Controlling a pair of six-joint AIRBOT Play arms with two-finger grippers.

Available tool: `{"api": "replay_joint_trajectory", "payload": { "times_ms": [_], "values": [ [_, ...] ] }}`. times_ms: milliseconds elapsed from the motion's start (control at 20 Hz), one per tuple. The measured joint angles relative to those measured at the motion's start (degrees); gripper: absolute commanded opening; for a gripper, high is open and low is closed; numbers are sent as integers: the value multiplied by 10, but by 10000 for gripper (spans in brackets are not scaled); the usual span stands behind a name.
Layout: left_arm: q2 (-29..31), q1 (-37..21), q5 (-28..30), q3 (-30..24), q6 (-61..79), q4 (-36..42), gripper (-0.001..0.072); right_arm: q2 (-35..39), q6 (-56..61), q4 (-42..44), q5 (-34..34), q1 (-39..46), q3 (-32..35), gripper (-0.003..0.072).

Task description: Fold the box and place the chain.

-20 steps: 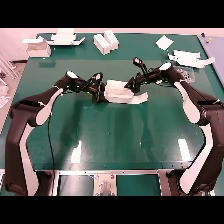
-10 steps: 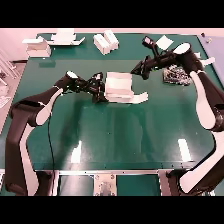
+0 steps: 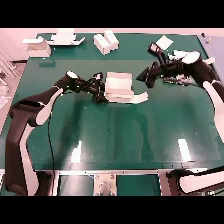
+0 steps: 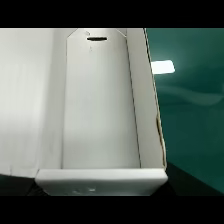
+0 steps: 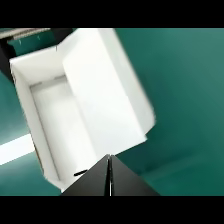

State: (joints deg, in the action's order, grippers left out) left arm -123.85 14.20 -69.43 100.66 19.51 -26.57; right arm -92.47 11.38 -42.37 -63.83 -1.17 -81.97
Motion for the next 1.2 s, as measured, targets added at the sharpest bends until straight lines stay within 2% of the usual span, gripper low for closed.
{"api": "replay_joint_trajectory", "payload": {
  "times_ms": [300,400,450,550,700,1200],
  "values": [
    [0,0,0,0,0,0,405,62,-148,129,137,21,192,7],
    [0,0,0,0,0,0,405,68,-185,152,134,33,228,240],
    [0,0,0,0,0,0,405,69,-199,159,123,38,238,311],
    [0,0,0,0,0,0,405,66,-217,167,101,48,252,318],
    [0,0,0,0,0,0,405,56,-246,167,69,55,260,427],
    [0,0,0,0,0,0,404,7,-338,164,32,60,226,418]
  ]
}}
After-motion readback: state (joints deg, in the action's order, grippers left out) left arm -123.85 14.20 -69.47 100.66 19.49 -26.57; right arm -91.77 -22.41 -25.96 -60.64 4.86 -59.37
